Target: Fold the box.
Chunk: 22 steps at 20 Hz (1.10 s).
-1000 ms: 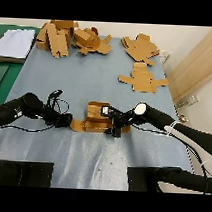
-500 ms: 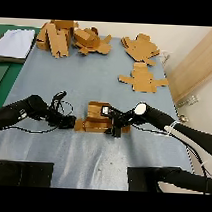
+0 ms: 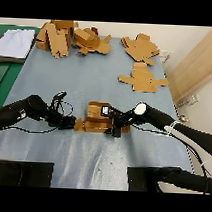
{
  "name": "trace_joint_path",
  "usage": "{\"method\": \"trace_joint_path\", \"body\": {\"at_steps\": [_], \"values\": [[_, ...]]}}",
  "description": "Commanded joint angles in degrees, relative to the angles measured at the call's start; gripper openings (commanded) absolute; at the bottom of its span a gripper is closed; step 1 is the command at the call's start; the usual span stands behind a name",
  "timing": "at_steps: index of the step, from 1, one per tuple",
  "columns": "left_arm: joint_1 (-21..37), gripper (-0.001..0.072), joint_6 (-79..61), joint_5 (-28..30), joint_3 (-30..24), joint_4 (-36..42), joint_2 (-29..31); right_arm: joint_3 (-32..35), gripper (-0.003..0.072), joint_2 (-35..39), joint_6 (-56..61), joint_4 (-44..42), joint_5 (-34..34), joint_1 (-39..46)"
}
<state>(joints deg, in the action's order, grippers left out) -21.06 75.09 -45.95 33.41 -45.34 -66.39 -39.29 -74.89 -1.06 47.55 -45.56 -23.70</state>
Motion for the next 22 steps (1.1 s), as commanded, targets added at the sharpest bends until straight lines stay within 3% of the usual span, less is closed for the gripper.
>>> {"method": "trace_joint_path", "body": {"at_steps": [1, 15, 22], "values": [[1.9, 0.0014, 0.8, -1.1, 0.0, -1.1, 0.1, 0.0, 0.0526, 0.0, 0.0, 0.0, 0.0, 0.0], [3.1, 0.0014, 0.8, -0.3, 0.0, 0.4, -0.1, 0.0, 0.0526, 0.0, 0.0, 0.0, 0.0, 0.0], [-0.7, 0.0014, 1.5, 2.0, 0.0, 0.4, -2.6, 0.0, 0.0526, 0.0, 0.0, 0.0, 0.0, 0.0]]}}
